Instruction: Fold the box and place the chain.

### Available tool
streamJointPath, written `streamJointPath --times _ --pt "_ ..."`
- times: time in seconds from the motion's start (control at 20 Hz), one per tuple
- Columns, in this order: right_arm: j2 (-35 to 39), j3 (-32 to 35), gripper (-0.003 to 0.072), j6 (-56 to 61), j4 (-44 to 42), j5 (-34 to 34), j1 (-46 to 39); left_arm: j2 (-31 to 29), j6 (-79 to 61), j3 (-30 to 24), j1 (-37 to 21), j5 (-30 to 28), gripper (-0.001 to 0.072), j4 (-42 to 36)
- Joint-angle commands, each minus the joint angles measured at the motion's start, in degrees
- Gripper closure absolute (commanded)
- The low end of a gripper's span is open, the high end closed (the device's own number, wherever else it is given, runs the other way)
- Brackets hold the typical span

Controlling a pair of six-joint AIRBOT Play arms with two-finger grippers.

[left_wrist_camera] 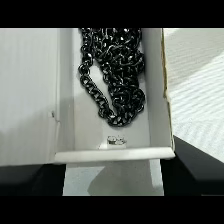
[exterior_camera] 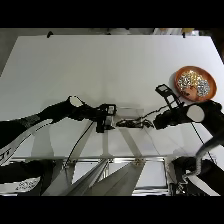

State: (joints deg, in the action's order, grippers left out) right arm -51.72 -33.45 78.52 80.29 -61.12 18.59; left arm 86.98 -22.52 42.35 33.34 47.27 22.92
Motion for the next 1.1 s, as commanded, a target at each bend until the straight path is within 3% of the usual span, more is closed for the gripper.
streamJointPath --times 0.0,0.15,0.45,0.8,0.85,0.95,1.05 --pt "-7.52 -0.04 0.0480 -3.50 1.64 -0.61 -0.02 -0.02 0.00 -0.02 -0.04 0.11 0.0437 0.00" --pt "-11.47 -0.04 0.0480 -4.04 1.57 0.04 -0.02 -0.02 0.00 -0.02 -0.04 0.11 0.0437 0.02" --pt "-11.80 -0.04 0.0489 -7.45 -1.64 4.17 0.02 -0.02 0.00 -0.02 -0.04 0.09 0.0437 0.00" --pt "-13.46 0.70 0.0491 -9.62 -3.96 4.09 0.04 -0.02 0.00 -0.02 -0.04 0.09 0.0437 0.02" --pt "-14.05 0.87 0.0503 -9.60 -3.96 4.09 0.04 -0.02 0.00 -0.02 -0.04 0.09 0.0437 0.02" --pt "-14.56 0.90 0.0639 -9.40 -3.98 3.87 0.04 -0.02 0.00 -0.02 -0.04 0.09 0.0437 0.00" --pt "-13.53 0.79 0.0676 -9.35 -4.11 3.19 0.26 -0.02 0.00 -0.02 -0.04 0.09 0.0437 0.00"
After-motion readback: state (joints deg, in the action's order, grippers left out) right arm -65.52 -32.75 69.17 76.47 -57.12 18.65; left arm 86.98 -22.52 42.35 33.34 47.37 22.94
